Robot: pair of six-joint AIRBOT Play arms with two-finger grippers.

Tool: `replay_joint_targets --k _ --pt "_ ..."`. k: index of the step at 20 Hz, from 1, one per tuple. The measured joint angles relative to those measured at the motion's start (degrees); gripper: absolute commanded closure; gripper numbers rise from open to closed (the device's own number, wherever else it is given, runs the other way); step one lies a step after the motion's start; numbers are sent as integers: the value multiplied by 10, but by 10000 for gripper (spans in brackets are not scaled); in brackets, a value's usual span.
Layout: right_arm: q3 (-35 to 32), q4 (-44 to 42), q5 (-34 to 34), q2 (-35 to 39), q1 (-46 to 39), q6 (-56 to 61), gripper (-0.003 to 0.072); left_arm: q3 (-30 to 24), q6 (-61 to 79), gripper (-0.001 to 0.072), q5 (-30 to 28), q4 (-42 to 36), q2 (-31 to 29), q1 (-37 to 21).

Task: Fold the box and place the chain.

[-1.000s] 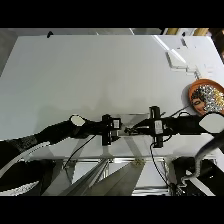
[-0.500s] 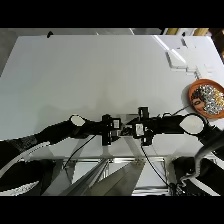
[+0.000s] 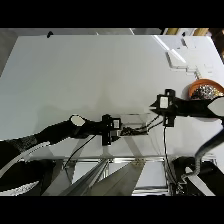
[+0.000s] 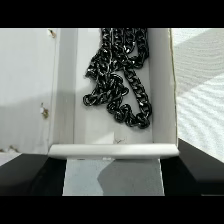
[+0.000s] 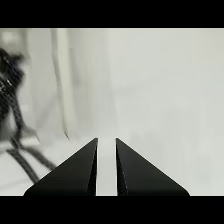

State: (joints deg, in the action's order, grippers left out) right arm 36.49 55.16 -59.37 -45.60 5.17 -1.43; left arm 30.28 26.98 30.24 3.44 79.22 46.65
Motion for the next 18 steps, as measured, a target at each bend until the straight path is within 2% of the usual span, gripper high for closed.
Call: replay_joint_targets --k 5,11,18 --pt "3 70 -8 -74 -49 -11 548 0 0 436 0 0 0 0" --pt "4 96 -3 -168 -34 -63 548 0 0 436 0 0 0 0" --pt "-20 106 15 -221 -12 -95 549 0 0 436 0 0 0 0"
